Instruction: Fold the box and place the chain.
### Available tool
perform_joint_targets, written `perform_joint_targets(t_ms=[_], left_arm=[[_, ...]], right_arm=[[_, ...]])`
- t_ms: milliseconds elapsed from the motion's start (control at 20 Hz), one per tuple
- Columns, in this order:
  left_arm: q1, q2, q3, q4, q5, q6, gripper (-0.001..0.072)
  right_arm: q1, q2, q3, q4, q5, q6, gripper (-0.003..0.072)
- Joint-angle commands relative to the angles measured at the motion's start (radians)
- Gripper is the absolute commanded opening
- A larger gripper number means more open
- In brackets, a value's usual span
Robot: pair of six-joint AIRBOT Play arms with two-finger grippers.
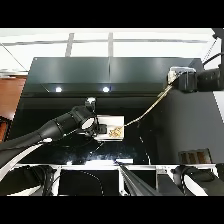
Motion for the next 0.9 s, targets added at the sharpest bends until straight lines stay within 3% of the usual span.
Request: perform_joint_targets(t_ms=[0,450,700,850], left_arm=[[0.001,0.0,0.0,0.0,0.0,0.0,0.003],[0.001,0.0,0.0,0.0,-0.002,0.0,0.003],[0.001,0.0,0.0,0.0,-0.002,0.0,0.003],[0.001,0.0,0.0,0.0,-0.002,0.0,0.003]], right_arm=[[0.132,0.053,-0.005,0.066,0.067,-0.006,0.004],[0.43,0.041,-0.164,0.244,-0.155,0.014,0.004],[0.521,-0.045,-0.229,0.272,-0.344,0.014,0.0041],[0.521,-0.129,-0.253,0.273,-0.381,0.013,0.0041]])
